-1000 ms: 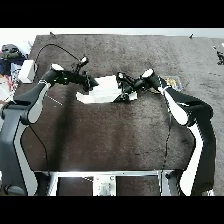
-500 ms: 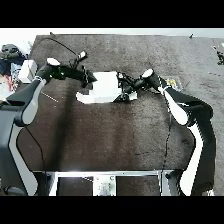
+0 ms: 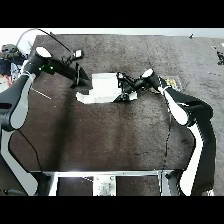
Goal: Fold the box and place the chain.
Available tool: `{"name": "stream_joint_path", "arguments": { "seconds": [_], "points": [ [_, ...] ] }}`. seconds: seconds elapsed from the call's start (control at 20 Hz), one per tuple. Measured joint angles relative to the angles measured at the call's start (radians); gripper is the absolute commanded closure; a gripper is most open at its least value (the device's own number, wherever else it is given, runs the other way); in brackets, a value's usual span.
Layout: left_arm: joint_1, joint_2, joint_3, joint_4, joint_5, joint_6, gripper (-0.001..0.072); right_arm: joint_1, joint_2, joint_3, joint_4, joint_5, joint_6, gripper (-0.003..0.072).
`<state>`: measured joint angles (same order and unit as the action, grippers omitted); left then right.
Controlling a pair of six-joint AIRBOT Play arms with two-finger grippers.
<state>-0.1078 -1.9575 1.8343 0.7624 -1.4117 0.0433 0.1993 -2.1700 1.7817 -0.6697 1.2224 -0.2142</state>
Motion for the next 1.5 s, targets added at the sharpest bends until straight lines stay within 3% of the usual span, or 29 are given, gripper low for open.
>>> {"name": "stream_joint_path", "arguments": {
  "seconds": [0.45,0.9,1.5],
  "points": [
    [-0.024,0.005,-0.181,0.089,0.134,0.035,-0.001,0.0,0.0,0.0,0.0,0.0,0.0,0.0238],
    [-0.071,0.005,-0.213,0.097,0.252,0.042,-0.001,0.0,0.0,0.0,0.0,0.0,0.001,0.0239],
    [-0.083,0.005,-0.215,0.098,0.205,0.037,0.0003,0.0,0.0,0.0,0.0,0.0,0.001,0.0238]
  ]
}}
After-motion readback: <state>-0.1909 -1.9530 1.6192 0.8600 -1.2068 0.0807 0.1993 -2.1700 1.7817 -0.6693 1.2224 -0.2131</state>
